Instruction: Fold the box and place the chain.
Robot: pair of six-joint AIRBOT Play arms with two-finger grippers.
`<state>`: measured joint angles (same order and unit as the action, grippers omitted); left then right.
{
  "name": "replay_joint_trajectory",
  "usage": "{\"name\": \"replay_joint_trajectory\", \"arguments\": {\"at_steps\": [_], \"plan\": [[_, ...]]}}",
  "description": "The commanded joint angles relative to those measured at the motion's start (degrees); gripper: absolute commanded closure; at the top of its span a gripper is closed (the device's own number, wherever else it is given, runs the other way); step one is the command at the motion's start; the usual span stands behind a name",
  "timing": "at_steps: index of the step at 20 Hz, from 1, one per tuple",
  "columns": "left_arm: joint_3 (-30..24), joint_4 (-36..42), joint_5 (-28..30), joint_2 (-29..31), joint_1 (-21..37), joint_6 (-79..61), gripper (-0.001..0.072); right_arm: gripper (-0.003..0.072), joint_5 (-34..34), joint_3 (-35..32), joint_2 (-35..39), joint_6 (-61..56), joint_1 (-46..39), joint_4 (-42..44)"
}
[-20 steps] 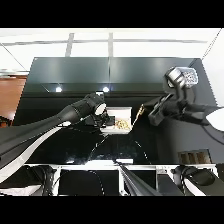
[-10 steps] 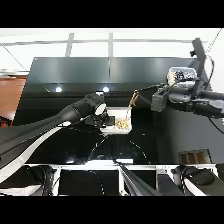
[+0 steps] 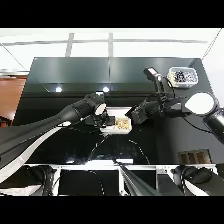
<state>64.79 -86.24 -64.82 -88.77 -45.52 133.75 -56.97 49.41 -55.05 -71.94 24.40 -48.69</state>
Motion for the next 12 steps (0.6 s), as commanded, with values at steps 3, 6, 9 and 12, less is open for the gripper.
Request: {"name": "replay_joint_trajectory", "arguments": {"at_steps": [3, 6, 9, 12], "plan": [[0.02, -0.02, 0.0, 0.04, 0.04, -0.02, 0.0681, 0.0379, -11.34, 0.52, 5.18, -2.62, -12.26, -13.62], [0.02, -0.02, 0.24, 0.0, 0.04, -0.02, 0.0681, 0.038, -14.64, 0.46, 9.29, -2.67, -20.83, -21.9], [0.02, -0.09, -0.37, 0.0, 0.04, -0.04, 0.0681, 0.038, -14.16, 0.46, 9.53, -2.67, -24.87, -21.68], [0.76, -0.17, 0.52, 0.04, 0.02, 0.02, 0.0681, 0.038, -11.17, 0.46, 9.53, -2.64, -25.0, -21.62]]}}
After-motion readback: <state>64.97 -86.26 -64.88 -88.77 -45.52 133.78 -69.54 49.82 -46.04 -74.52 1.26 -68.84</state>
